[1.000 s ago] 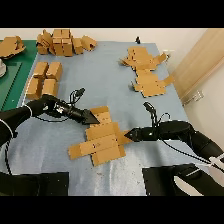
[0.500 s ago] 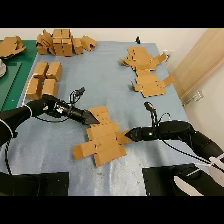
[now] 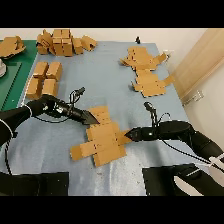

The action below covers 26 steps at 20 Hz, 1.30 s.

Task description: Fold the box.

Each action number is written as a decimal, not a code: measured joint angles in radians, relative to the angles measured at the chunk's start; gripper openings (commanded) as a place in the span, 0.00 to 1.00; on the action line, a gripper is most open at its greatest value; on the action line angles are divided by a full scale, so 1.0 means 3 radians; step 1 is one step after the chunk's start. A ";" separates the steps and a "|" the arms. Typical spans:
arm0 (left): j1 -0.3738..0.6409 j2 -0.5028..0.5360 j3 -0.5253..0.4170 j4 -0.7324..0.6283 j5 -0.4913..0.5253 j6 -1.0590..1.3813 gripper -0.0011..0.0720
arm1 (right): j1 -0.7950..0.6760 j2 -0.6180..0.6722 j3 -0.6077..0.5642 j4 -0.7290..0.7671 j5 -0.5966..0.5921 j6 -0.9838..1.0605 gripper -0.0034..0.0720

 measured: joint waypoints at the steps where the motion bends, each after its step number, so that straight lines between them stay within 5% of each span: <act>1: 0.0000 0.0000 0.0000 0.0020 -0.0005 0.0006 0.03 | 0.0000 -0.0003 0.0000 0.0000 0.0000 0.0001 0.05; 5: 0.0000 0.0000 0.0000 0.0076 -0.0023 0.0038 0.03 | 0.0000 -0.0024 0.0000 0.0003 0.0000 0.0000 0.11; 7: -0.0001 0.0000 0.0001 0.0121 -0.0047 0.0071 0.03 | -0.0001 -0.0042 0.0000 0.0006 0.0037 0.0001 0.53; 16: -0.0338 0.0220 0.0272 -0.0048 0.0298 0.0676 0.03 | -0.0320 -0.0084 0.0245 -0.0139 0.0439 0.0233 0.52; 18: -0.0486 0.0357 0.0291 -0.0072 0.0465 0.1025 0.03 | -0.0462 -0.0085 0.0384 -0.0156 0.0450 0.0303 0.40; 22: -0.0632 0.0614 0.0191 -0.0039 0.0841 0.1701 0.03 | -0.0647 -0.0085 0.0612 -0.0173 0.0449 0.0418 0.39; 23: -0.0649 0.0676 0.0117 -0.0056 0.0937 0.1881 0.03 | -0.0668 -0.0085 0.0642 -0.0177 0.0446 0.0449 0.36; 24: -0.0660 0.0731 0.0032 -0.0089 0.1021 0.2054 0.03 | -0.0683 -0.0088 0.0664 -0.0178 0.0444 0.0478 0.21; 26: -0.0675 0.0816 -0.0164 -0.0242 0.1161 0.2434 0.03 | -0.0703 -0.0102 0.0690 -0.0179 0.0446 0.0526 0.18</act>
